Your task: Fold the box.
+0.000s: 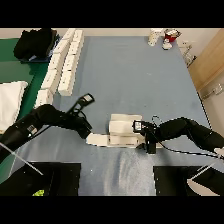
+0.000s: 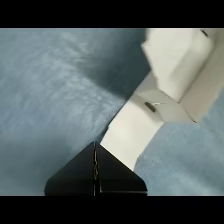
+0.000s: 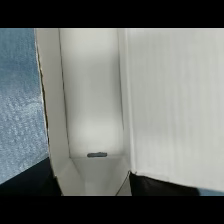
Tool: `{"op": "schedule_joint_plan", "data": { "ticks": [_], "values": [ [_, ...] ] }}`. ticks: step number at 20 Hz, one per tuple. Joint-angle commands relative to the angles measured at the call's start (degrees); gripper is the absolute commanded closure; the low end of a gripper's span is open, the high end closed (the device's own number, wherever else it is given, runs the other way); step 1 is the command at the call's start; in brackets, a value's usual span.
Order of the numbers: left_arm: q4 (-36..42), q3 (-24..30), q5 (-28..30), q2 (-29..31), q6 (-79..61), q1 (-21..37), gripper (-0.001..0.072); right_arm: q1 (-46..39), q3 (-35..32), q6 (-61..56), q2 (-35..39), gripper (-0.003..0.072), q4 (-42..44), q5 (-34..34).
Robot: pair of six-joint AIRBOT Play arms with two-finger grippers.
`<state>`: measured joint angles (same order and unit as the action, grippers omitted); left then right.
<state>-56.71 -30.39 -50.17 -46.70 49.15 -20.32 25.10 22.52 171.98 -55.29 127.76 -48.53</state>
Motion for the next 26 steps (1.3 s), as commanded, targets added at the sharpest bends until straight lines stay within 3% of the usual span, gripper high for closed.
{"op": "schedule_joint_plan", "data": {
  "ticks": [1, 4, 7, 11, 16, 21, 26],
  "values": [
    [-12.2, 0.0, -8.3, 4.5, 28.3, 10.8, 0.0697, 0.0, 0.0, 0.0, 0.0, 0.0224, 0.0, 0.0],
    [-8.7, 2.5, -10.8, 4.4, 29.1, 16.7, 0.0697, 0.0, 0.0, 0.0, 0.0, 0.0224, 0.0, 0.0],
    [1.6, 7.6, -9.2, 2.8, 26.5, 15.1, 0.0698, 0.0, 0.0, 0.0, 0.0, 0.0224, 0.0, 0.0],
    [14.2, 13.2, 0.0, 0.0, 24.0, 5.5, 0.0698, 0.0, 0.0, 0.0, 0.0, 0.0224, 0.0, 0.0],
    [25.1, 13.6, 10.3, -3.2, 21.1, -7.3, 0.0698, 0.0, 0.0, 0.0, 0.0, 0.0224, 0.0, 0.0],
    [26.9, 11.4, 9.0, -3.2, 19.6, -9.1, 0.0698, 0.0, 0.0, 0.0, 0.0, 0.0224, 0.0, 0.0],
    [23.1, 7.1, 6.3, -3.2, 19.7, -9.1, 0.0695, 0.0, 0.0, 0.0, 0.0, 0.0224, 0.0, 0.0]
  ]
}}
